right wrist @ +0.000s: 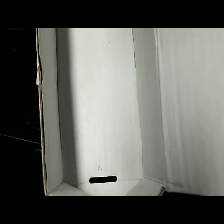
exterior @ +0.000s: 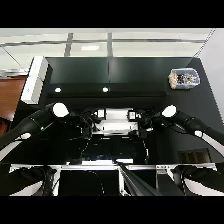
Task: Fold the box and place the chain.
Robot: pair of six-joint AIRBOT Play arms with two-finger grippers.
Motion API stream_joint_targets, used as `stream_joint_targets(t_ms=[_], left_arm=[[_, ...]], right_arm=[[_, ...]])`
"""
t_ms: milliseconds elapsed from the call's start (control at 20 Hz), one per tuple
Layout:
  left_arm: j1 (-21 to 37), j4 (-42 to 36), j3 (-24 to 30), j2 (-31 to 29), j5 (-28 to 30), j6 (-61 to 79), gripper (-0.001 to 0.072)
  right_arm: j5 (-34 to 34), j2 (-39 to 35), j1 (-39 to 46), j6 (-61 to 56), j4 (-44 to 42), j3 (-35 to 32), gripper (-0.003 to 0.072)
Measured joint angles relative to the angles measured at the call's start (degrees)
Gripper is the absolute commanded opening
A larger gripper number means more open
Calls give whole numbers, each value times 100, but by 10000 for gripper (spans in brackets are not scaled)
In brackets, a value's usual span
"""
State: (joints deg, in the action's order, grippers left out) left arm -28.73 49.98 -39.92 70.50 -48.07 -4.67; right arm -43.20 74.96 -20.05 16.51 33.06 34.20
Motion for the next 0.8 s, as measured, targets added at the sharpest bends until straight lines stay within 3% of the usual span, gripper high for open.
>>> stream_joint_targets(t_ms=[150,200,800], left_arm=[[-17,-219,0,17,4,-2,198],[-22,-306,0,22,4,-2,158],[-72,-1401,0,463,144,-2,157]], right_arm=[[0,0,0,2,0,-2,238],[0,0,0,0,0,-2,238],[-2,0,0,0,0,0,238]])
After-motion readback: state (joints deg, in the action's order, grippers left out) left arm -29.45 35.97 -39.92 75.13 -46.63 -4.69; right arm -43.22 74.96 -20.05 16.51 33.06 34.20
